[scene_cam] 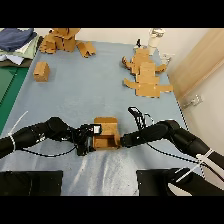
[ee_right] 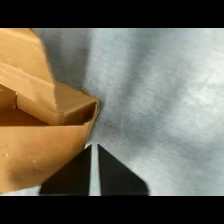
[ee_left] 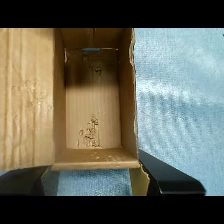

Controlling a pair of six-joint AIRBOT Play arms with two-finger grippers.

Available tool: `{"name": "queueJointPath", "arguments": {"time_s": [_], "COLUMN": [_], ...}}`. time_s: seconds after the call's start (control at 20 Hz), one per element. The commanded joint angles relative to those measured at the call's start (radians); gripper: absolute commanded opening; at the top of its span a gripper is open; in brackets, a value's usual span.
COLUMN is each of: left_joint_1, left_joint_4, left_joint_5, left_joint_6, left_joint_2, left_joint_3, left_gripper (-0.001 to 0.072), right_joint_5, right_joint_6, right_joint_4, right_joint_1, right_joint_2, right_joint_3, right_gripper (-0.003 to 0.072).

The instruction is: Fold the box.

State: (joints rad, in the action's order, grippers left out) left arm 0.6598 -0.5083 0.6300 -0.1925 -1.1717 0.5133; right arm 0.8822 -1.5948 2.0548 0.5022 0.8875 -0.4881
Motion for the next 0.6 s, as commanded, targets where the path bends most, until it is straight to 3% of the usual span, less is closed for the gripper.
{"name": "queueJointPath", "arguments": {"time_s": [0.0,0.4,0.45,0.5,0.55], "left_joint_1": [0.000,0.000,0.000,0.000,0.000], "left_joint_4": [0.000,0.000,0.000,0.000,0.000], "left_joint_5": [0.000,0.000,0.000,0.000,0.000], "left_joint_6": [0.000,0.000,0.000,0.000,0.000], "left_joint_2": [0.000,0.000,0.000,0.000,0.000], "left_joint_3": [0.000,0.000,0.000,0.000,0.000], "left_gripper": [0.0470,0.0470,0.0470,0.0470,0.0470], "right_joint_5": [0.016,0.085,0.100,0.105,0.104], "right_joint_6": [-0.002,-0.002,-0.002,-0.002,-0.002], "right_joint_4": [0.009,-0.035,-0.034,-0.029,-0.019], "right_joint_1": [0.005,0.005,0.005,0.005,0.005], "right_joint_2": [-0.003,-0.003,-0.003,-0.003,-0.003], "right_joint_3": [-0.039,-0.085,-0.085,-0.085,-0.085], "right_gripper": [0.0233,0.0230,0.0248,0.0332,0.0353]}}
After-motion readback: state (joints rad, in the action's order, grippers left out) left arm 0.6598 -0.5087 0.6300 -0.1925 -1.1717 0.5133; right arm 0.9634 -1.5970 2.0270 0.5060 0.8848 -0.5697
